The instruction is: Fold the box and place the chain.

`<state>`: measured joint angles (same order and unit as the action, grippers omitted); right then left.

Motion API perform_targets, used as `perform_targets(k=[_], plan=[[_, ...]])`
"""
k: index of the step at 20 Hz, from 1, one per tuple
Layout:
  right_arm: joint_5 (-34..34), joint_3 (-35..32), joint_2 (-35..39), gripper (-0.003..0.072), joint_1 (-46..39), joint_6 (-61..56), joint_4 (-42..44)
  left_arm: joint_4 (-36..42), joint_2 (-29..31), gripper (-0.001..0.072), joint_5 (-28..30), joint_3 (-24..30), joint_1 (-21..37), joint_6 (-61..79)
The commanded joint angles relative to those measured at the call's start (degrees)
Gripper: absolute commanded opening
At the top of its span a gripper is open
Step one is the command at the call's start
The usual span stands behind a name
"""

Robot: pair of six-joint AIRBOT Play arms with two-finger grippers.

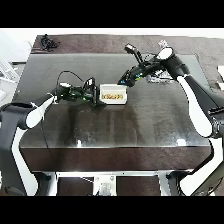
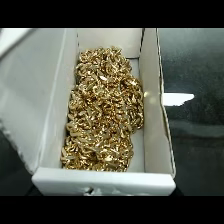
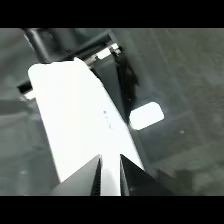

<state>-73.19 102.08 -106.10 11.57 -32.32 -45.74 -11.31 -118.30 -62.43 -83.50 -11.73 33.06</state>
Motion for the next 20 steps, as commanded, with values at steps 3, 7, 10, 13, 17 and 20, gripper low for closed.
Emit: perform_targets(k=[3, 7, 10, 13, 17, 20], plan=[[0.76, 0.35, -0.02, 0.0156, 2.45, 1.81, -3.82, -0.02, 0.04, 0.0627, 0.02, 0.0, 0.02, 0.0], [-6.97, 0.35, -0.02, 0.0241, 2.78, 3.04, -3.82, -0.02, 0.04, 0.0627, 0.02, 0.0, 0.02, 0.0], [-8.33, 0.31, -0.02, 0.0241, 2.75, 3.04, -3.85, -0.02, 0.04, 0.0627, 0.02, 0.0, 0.02, 0.0], [-7.93, 0.31, -0.04, 0.0293, 2.78, 4.46, -3.87, -0.02, 0.04, 0.0627, 0.02, 0.0, 0.02, 0.0], [-3.67, 0.31, -0.2, 0.0293, 2.84, 6.08, -3.78, -0.02, 0.04, 0.0627, 0.02, 0.0, 0.02, 0.0], [-3.63, 0.28, -0.94, 0.0294, 3.39, 6.43, -3.21, -0.02, 0.04, 0.0627, 0.02, 0.0, 0.02, 0.0]])
